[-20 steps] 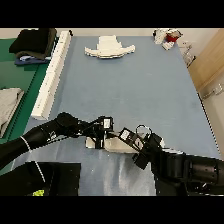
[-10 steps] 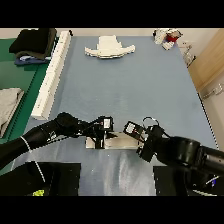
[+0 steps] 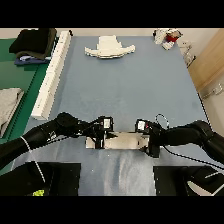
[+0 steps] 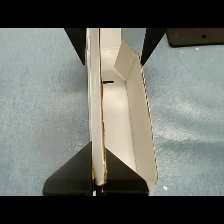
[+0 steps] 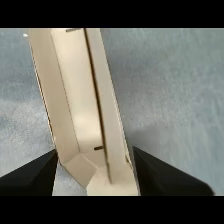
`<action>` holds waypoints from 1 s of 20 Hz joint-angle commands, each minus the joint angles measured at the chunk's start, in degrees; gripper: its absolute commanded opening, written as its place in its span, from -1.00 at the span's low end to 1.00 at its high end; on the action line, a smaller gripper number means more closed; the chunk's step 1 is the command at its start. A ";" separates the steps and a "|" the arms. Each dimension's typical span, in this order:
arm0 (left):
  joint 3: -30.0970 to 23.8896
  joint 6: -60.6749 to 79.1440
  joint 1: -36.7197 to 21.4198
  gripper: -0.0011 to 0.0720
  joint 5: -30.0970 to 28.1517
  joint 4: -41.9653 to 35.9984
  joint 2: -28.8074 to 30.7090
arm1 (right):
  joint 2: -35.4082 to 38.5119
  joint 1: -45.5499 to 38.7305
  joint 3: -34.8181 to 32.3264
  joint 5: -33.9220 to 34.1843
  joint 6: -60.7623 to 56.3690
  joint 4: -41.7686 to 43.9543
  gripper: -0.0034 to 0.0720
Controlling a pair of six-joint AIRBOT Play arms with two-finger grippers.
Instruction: Fold the box.
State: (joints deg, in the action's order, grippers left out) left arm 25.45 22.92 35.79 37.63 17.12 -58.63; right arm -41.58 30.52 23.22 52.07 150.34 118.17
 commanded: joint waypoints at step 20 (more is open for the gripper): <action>0.02 0.02 -0.07 -0.94 -0.02 0.02 -0.04 | -9.07 -4.11 -1.14 -1.70 14.23 7.17 0.98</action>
